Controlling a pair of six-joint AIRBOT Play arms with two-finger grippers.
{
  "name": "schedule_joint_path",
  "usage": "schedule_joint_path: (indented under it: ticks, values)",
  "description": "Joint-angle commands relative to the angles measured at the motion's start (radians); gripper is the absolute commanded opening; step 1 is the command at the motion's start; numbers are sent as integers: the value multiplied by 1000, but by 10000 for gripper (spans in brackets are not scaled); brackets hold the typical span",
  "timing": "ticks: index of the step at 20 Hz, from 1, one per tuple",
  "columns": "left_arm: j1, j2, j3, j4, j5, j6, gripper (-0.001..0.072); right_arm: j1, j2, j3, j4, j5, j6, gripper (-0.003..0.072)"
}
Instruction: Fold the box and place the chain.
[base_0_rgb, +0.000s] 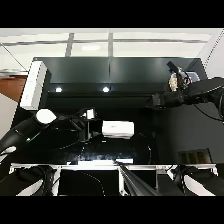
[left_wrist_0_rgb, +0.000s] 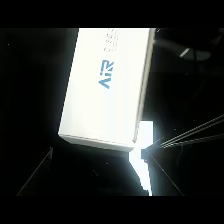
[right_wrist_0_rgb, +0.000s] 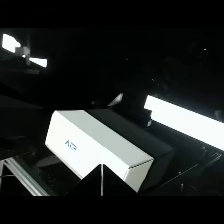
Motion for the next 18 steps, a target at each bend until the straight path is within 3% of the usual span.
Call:
schedule_joint_path:
  ticks: [1,4,10,12,18]
  values:
    - [-3,66,21,25,-51,-137,717,-29,11,4,-18,2,-1,27]
    - [-63,13,90,16,-6,-168,717,-29,11,4,-18,16,-1,27]
    - [-212,-237,257,-3,75,-183,717,-29,11,4,-19,17,0,27]
    - [-240,-296,285,-2,55,-192,717,-29,11,4,-19,17,0,27]
    - [-257,-324,286,2,48,-190,717,-29,11,4,-38,19,0,27]
